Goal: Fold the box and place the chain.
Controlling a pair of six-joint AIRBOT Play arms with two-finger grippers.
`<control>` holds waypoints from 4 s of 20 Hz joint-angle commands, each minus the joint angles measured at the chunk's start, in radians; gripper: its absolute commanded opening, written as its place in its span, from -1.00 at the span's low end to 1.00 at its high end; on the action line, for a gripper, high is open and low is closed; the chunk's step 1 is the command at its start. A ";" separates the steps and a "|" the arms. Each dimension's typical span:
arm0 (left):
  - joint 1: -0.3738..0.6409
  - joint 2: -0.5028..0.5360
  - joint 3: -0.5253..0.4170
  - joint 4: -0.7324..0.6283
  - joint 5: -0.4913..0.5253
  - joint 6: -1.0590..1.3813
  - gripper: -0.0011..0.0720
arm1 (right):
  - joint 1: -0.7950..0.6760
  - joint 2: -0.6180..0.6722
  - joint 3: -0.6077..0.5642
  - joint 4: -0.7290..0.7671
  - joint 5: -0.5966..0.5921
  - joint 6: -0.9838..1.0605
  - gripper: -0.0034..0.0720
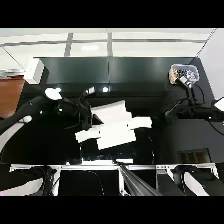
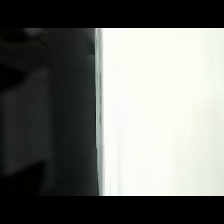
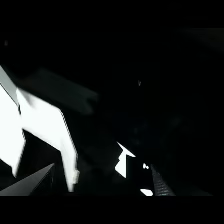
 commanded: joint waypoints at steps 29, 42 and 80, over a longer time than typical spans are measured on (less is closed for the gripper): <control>-0.158 -0.086 0.013 0.077 0.295 0.217 -0.90 | 0.671 -0.068 -0.251 0.005 -0.538 -0.485 1.00; -0.158 -0.086 0.013 0.077 0.294 0.217 -0.90 | 0.516 -0.099 -0.131 0.133 -0.539 -0.607 1.00; -0.157 -0.086 0.013 0.077 0.288 0.217 -0.90 | 0.488 -0.336 -0.133 0.288 -0.388 -0.879 0.76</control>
